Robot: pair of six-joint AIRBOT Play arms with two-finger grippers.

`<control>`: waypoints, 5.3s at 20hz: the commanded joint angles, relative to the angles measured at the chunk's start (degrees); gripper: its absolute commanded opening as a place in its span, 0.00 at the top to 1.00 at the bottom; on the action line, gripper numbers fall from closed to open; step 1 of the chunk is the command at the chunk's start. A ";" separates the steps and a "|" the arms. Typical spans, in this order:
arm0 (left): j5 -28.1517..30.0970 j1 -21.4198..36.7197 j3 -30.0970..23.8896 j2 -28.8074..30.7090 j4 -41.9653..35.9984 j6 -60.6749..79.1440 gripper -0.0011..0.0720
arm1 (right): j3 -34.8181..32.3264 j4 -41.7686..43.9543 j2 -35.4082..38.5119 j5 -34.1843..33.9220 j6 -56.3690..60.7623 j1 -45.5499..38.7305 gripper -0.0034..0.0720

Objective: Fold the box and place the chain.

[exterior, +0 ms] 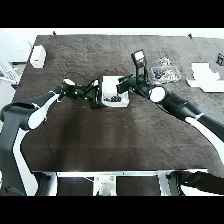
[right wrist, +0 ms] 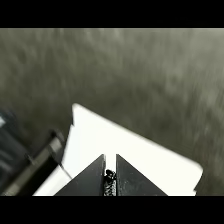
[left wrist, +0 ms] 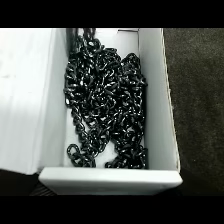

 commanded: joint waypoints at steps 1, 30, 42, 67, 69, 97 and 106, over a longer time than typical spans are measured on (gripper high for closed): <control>0.00 0.02 -0.02 0.02 0.00 0.00 0.67 | -0.57 -0.07 -5.51 1.84 -0.13 -0.94 0.94; -0.02 0.00 -0.02 0.02 0.00 0.00 0.67 | 20.41 24.24 -15.72 40.33 -49.16 -26.97 0.94; 0.00 0.00 -0.02 0.02 0.00 0.04 0.67 | 31.85 25.94 -26.67 57.53 -45.92 -24.79 0.94; 0.04 0.00 -0.02 0.02 0.00 0.07 0.67 | 31.87 14.47 -26.86 68.30 -48.11 -16.28 0.45; 0.02 0.00 -0.02 0.02 0.00 0.07 0.67 | 31.87 14.49 -26.86 67.71 -48.13 -16.11 0.45; -0.04 0.00 -0.02 0.02 0.00 0.04 0.67 | 30.75 13.66 -25.57 62.90 -49.62 -15.87 0.28; -0.02 0.00 -0.02 0.02 0.00 0.04 0.67 | 22.84 19.65 -21.62 61.42 -54.88 -17.35 0.41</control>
